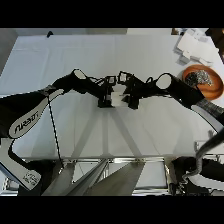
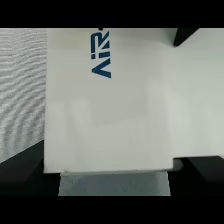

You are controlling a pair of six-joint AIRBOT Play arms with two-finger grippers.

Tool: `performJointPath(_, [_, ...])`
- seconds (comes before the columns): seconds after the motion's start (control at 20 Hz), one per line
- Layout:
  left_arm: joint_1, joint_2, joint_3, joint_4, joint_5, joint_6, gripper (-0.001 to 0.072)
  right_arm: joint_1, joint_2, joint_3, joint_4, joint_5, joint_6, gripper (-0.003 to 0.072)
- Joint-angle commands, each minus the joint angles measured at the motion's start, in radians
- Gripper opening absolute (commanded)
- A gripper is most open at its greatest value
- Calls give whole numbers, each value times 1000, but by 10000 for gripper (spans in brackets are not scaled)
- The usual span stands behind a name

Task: Fold the box and place the chain.

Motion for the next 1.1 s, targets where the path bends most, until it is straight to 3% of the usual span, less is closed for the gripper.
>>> performJointPath(0.0, [1, 0, 0, 0, 0, 0, 278, 1, 3, -6, 3, 85, 2, 340])
performJointPath(0.3, [1, 0, 0, 0, 0, 0, 278, -5, 17, -74, 38, 15, -14, 340])
performJointPath(0.5, [1, 0, 0, 0, 0, 0, 278, -5, 17, -74, 36, -93, -24, 348])
performJointPath(1.05, [1, 0, 0, 0, 0, 0, 278, -5, 75, -74, -6, -147, -23, 345])
